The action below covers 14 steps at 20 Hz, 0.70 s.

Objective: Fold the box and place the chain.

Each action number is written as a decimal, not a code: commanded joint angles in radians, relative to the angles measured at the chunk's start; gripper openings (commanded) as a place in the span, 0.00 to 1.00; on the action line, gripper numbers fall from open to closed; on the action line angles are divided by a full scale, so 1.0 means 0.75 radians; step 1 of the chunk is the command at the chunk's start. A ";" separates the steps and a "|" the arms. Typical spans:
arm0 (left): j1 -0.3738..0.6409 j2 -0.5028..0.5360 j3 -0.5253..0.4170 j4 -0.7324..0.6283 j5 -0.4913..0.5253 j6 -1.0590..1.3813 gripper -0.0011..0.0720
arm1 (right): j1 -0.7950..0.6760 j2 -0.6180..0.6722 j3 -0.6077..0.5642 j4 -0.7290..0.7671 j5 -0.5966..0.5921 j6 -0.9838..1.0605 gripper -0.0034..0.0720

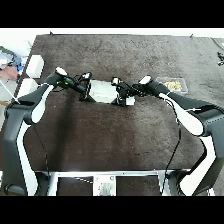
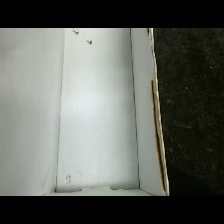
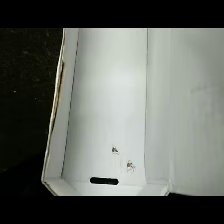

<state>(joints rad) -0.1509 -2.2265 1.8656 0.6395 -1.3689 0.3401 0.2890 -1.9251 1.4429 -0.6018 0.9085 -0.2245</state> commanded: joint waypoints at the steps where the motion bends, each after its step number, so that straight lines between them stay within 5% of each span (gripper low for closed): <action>1: 0.000 -0.001 0.001 -0.038 0.101 0.000 0.74 | 0.001 0.001 0.001 0.001 0.002 0.000 0.84; 14: 0.000 -0.001 0.003 -0.061 0.041 -0.069 0.74 | 0.001 0.001 0.001 0.001 0.002 0.001 0.84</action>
<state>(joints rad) -0.1516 -2.2280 1.8668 0.5991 -1.3052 0.2943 0.2886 -1.9247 1.4441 -0.6014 0.9035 -0.2245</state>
